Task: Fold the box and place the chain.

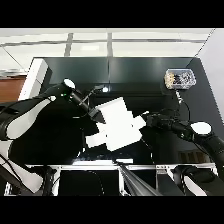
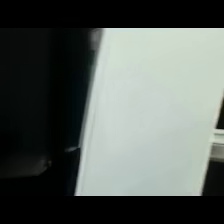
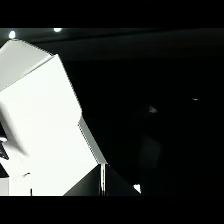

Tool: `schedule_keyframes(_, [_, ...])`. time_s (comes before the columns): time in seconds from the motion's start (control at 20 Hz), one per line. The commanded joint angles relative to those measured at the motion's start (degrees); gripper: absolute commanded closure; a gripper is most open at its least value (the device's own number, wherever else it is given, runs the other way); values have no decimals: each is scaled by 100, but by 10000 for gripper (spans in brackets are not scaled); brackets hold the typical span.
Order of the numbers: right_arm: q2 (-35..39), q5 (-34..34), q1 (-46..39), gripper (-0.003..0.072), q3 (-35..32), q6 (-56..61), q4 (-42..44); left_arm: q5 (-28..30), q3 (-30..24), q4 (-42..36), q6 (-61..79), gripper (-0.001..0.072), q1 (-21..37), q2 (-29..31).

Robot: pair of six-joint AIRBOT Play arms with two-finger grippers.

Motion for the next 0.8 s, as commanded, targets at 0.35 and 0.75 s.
schedule_keyframes(0.35, [7,-35,-4,671,2,0,7,-76,22,-219,190,683,-39,-2])
schedule_keyframes(0.75, [9,1620,-149,48,1670,4,-4251,-57,122,485,-20,687,-101,710])
